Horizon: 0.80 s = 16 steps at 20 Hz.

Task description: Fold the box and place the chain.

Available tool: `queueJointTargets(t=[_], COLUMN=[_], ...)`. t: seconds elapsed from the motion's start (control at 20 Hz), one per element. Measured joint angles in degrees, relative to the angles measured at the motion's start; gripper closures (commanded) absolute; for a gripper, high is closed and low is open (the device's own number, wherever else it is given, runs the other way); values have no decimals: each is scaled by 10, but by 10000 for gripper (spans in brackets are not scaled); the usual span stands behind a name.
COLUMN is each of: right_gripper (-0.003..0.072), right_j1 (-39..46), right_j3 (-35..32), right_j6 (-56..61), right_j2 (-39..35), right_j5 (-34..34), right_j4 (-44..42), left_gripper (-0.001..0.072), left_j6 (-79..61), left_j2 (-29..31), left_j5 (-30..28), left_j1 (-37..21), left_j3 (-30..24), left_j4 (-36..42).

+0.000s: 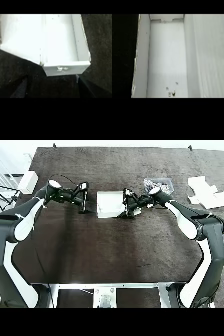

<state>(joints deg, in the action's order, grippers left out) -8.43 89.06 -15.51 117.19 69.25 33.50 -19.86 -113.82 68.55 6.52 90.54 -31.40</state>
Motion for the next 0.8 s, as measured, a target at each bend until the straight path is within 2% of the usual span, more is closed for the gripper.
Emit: queueJointTargets(t=[0.5, 0.8], right_gripper=[98, 98], right_j1=[0, 0], right_j3=[0, 0], right_j6=[0, 0], right_j2=[0, 0], right_j5=[0, 0], right_j4=[0, 0], left_gripper=[-11, -11], left_j6=[-29, -27], left_j2=[-16, -17], left_j5=[20, 1], left_j1=[9, 31], left_j3=[1, 0], left_j4=[15, -7])
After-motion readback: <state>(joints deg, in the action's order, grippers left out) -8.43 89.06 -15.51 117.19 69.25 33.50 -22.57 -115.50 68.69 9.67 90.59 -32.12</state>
